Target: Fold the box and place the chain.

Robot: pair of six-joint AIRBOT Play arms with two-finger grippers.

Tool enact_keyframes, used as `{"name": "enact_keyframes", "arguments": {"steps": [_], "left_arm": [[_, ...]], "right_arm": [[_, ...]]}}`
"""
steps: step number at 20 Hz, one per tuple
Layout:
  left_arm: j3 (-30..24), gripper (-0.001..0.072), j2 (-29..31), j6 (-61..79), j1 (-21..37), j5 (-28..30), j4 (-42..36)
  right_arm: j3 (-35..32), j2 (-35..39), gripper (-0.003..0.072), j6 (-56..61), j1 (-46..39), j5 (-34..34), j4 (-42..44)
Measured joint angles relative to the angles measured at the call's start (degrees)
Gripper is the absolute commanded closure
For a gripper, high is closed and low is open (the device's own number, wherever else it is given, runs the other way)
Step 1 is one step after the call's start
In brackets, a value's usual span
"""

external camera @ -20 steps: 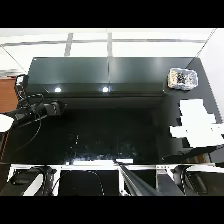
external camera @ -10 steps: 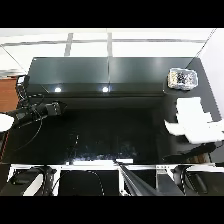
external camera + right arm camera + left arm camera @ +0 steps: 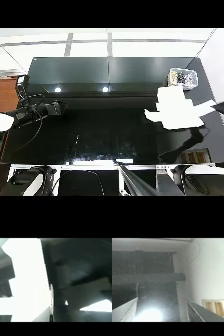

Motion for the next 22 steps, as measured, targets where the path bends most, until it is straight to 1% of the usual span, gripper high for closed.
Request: {"name": "enact_keyframes", "arguments": {"steps": [3, 6, 10, 13, 15, 18, 22], "left_arm": [[0.00, 0.0002, 0.00, 0.00, -0.02, 0.22, -0.02], [0.00, 0.0002, 0.00, 0.00, 0.00, 0.20, -0.48], [0.00, 0.0002, -0.63, 0.00, -0.02, 0.50, -2.58], [0.00, 0.0002, -3.04, 0.00, -0.11, 0.15, -6.84], [0.00, 0.0003, -6.19, 0.24, -0.63, -1.27, -11.23], [-0.02, 0.0003, -12.68, 4.22, -1.73, -4.42, -19.43], [0.59, 0.0002, -20.68, 10.91, -2.38, -7.34, -30.56]], "right_arm": [[-7.91, 5.16, 0.0670, -0.48, 5.75, -3.56, 7.04], [-18.82, 12.81, 0.0670, -1.62, 12.55, -8.72, 13.46], [-34.62, 25.88, 0.0670, -4.17, 25.51, -19.30, 23.52], [-43.17, 33.68, 0.0670, -5.46, 37.07, -28.68, 28.63], [-46.75, 36.63, 0.0670, -6.32, 44.85, -34.73, 30.60], [-49.40, 38.69, 0.0670, -9.84, 54.80, -41.72, 32.13], [-50.56, 39.54, 0.0670, -12.68, 62.23, -45.86, 32.89]]}}
